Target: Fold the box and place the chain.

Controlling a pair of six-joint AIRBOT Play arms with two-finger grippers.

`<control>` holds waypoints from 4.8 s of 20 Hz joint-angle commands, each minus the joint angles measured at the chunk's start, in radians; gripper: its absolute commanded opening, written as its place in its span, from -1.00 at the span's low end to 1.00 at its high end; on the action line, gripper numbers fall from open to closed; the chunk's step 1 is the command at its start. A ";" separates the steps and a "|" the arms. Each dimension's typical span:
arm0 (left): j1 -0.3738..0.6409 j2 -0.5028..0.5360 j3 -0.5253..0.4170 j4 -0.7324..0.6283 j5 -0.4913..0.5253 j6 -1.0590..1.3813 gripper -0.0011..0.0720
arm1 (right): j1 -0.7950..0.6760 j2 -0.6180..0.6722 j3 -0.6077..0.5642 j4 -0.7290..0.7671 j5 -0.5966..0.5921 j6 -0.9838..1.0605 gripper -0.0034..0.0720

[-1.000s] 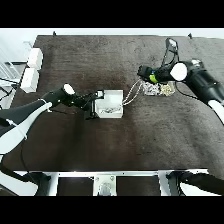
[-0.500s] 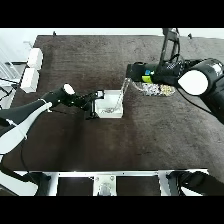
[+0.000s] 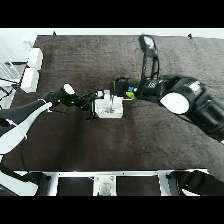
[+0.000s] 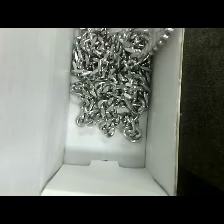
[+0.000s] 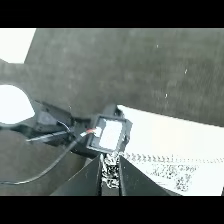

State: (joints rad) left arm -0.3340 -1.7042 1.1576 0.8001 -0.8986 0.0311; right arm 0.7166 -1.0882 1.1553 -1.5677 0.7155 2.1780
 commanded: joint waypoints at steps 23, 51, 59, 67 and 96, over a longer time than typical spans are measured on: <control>0.000 0.000 0.001 0.000 0.000 0.000 0.48 | -0.266 -0.135 -0.191 -0.079 -0.135 0.006 0.43; 0.000 0.000 0.001 0.000 0.000 0.000 0.48 | -0.427 0.137 -0.216 0.003 -0.328 -0.070 -0.91; 0.000 0.000 0.001 0.000 0.000 0.000 0.48 | -0.193 0.234 -0.216 0.041 -0.328 -0.066 -0.91; 0.000 0.000 0.001 0.000 0.000 0.000 0.48 | -0.086 0.047 -0.216 0.068 -0.392 -0.066 -0.91; 0.000 0.000 0.001 0.000 0.000 0.000 0.48 | -0.320 0.077 -0.236 0.015 -0.298 -0.484 -0.87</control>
State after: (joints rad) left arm -0.3340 -1.7042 1.1576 0.8005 -0.8986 0.0311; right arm 0.4820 -1.0885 0.9180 -1.5753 0.3542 1.8568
